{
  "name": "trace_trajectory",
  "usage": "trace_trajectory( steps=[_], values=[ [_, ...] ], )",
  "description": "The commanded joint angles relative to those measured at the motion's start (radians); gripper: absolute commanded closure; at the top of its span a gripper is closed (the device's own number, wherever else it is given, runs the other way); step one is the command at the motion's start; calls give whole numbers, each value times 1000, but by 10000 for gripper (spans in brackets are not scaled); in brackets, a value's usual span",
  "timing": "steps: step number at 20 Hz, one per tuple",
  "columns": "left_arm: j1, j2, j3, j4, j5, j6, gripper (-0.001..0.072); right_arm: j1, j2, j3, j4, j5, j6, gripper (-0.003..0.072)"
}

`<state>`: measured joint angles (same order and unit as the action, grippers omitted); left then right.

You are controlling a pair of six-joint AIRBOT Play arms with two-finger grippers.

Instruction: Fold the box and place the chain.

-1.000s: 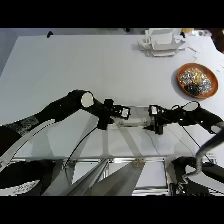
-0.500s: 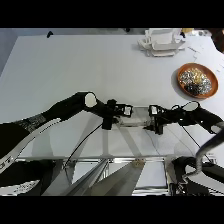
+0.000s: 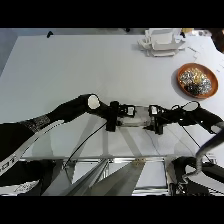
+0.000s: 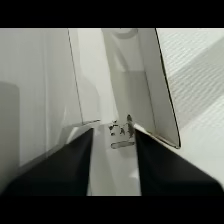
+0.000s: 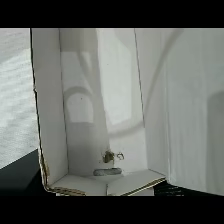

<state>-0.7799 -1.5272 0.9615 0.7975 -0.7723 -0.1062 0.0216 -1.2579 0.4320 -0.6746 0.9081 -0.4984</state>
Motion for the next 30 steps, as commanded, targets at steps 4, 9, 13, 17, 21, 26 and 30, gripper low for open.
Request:
trace_trajectory(
  steps=[4,9,13,17,21,26,30],
  values=[
    [7,38,0,6,-22,-162,327,0,0,0,0,0,0,274],
    [93,174,0,79,-226,-512,706,0,0,0,0,0,0,274],
    [217,281,0,257,-396,-1067,708,0,0,0,0,0,0,274],
    [315,243,-33,373,-369,-1403,703,0,0,0,0,0,0,274],
    [324,109,-64,247,-337,-1409,701,0,0,0,0,0,0,274],
    [277,18,-64,100,-262,-1398,701,0,0,0,0,0,0,274],
    [248,-5,-64,40,-203,-1386,702,0,0,0,0,0,0,274]
  ],
)
